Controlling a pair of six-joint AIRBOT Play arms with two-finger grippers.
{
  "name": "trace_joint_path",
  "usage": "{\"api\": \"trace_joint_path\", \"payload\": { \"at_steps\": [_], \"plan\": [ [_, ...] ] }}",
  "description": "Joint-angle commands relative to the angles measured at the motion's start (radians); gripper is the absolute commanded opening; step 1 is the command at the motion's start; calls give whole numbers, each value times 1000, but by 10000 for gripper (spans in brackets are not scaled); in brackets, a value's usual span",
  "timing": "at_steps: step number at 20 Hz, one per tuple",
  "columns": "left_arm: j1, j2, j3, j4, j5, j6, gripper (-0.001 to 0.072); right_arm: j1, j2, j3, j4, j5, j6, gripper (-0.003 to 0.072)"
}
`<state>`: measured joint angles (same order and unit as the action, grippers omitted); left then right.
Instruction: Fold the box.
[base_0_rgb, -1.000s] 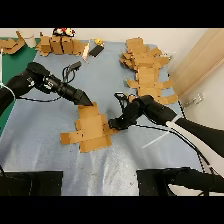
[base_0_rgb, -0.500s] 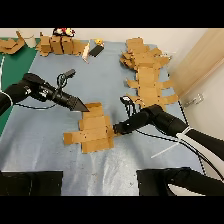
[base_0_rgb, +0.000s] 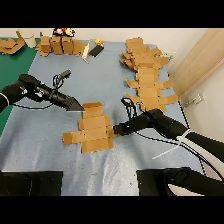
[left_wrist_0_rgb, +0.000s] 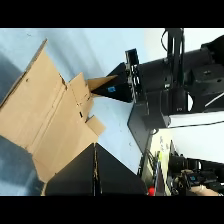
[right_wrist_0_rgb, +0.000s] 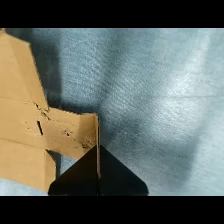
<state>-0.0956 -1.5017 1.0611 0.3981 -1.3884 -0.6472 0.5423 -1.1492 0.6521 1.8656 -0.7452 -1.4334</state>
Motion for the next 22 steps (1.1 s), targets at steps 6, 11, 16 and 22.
{"api": "trace_joint_path", "payload": {
  "at_steps": [6,11,16,22],
  "plan": [
    [3,-1,0,199,97,-72,647,0,24,-3,-2,-54,0,2],
    [-4,-33,0,212,124,-72,646,0,25,-3,-2,-53,-9,2],
    [-5,-122,0,48,118,30,646,0,24,-3,-2,-53,-9,2],
    [-43,-188,6,-10,92,84,645,0,24,-3,-2,-53,-16,2]
  ]
}}
